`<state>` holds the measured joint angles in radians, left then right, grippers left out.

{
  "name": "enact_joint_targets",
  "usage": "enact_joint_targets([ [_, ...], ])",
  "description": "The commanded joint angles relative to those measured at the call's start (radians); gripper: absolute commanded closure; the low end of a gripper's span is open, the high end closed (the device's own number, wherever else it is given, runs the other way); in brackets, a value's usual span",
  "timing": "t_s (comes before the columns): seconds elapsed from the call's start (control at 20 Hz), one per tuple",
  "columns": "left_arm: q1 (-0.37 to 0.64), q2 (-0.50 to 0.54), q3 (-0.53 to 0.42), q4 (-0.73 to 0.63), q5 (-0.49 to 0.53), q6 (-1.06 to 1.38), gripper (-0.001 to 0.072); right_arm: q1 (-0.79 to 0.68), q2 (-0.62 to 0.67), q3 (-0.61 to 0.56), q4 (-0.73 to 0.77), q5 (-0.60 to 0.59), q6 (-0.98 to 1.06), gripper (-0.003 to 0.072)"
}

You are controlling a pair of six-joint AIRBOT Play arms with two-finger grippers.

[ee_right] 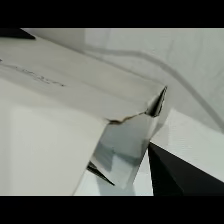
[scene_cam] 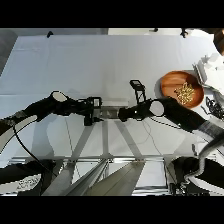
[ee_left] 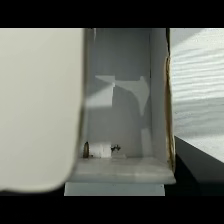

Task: Fold the box and place the chain.

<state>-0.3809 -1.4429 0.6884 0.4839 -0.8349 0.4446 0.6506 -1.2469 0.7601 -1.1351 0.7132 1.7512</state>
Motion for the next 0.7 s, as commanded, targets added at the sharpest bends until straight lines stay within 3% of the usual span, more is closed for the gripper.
enact_joint_targets([
  [0.0,0.000,0.000,0.000,0.000,0.000,0.000,0.0277,0.029,-0.054,0.003,-0.052,0.000,0.056,0.0150],
  [0.2,0.000,-0.001,0.000,0.000,0.000,0.000,0.0277,0.040,-0.087,0.032,-0.243,0.009,0.243,0.0151],
  [0.4,0.000,0.000,0.000,0.000,0.001,0.000,0.0277,0.040,-0.087,0.074,-0.260,0.014,0.268,0.0160],
  [0.55,0.000,-0.001,0.000,0.000,0.000,0.000,0.0277,0.040,-0.087,0.119,-0.260,0.060,0.267,0.0063],
  [0.65,0.000,-0.001,0.000,0.000,0.001,0.000,0.0277,0.040,-0.087,0.141,-0.275,0.095,0.267,0.0059],
])
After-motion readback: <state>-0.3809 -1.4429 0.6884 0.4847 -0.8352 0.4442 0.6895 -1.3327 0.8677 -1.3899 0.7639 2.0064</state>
